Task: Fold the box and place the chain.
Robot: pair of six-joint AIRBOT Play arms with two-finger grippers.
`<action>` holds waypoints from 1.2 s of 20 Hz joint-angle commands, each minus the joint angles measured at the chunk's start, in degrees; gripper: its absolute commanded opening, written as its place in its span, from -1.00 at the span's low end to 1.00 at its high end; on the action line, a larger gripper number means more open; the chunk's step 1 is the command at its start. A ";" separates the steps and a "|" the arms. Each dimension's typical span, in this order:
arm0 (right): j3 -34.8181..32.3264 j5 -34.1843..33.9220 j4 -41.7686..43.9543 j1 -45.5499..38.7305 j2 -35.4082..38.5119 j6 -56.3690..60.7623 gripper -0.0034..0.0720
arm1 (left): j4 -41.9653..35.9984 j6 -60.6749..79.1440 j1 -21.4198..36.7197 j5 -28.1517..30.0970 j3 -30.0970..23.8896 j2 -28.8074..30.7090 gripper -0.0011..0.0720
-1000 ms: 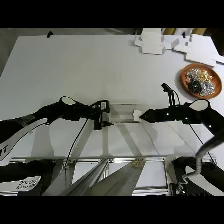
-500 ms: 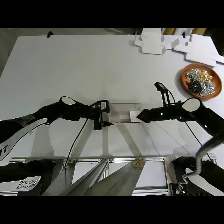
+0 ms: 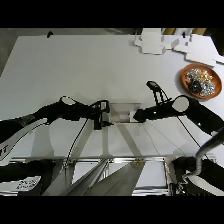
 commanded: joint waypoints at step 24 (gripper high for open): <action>9.81 4.17 -20.35 12.00 -9.55 32.28 0.13 | -0.02 0.00 -0.02 0.00 0.02 0.02 -0.03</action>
